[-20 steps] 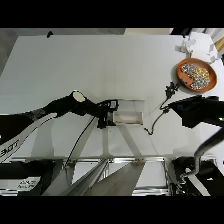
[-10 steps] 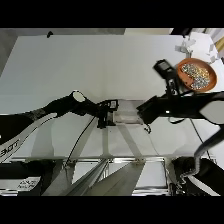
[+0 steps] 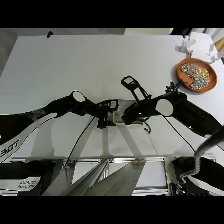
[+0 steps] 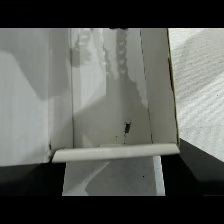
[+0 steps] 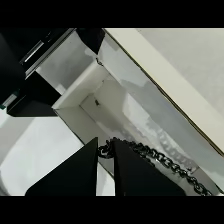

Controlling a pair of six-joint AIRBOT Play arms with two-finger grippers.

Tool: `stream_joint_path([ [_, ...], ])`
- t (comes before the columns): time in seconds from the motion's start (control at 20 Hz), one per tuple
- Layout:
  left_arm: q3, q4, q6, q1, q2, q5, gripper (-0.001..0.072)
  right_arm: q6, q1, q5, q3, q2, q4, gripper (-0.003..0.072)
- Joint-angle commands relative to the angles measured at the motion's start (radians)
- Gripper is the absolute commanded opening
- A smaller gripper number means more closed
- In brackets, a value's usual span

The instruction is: Fold the box and place the chain.

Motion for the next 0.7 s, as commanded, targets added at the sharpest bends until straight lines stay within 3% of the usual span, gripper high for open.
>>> stream_joint_path([
  [0.0, 0.000, 0.000, 0.000, 0.000, 0.000, 0.000, 0.0210, -0.002, 0.022, -0.032, -0.002, -0.037, -0.009, 0.0207],
  [0.25, 0.000, 0.000, 0.000, 0.000, 0.000, 0.000, 0.0210, -0.001, 0.021, -0.009, -0.002, 0.028, -0.077, 0.0201],
  [0.5, 0.000, 0.000, 0.000, 0.000, 0.000, 0.000, 0.0210, -0.006, -0.049, 0.257, -0.013, 0.186, -0.243, 0.0198],
  [0.65, 0.000, 0.000, 0.000, 0.000, 0.000, 0.000, 0.0210, -0.089, -0.128, 0.311, -0.115, 0.237, -0.248, 0.0200],
])
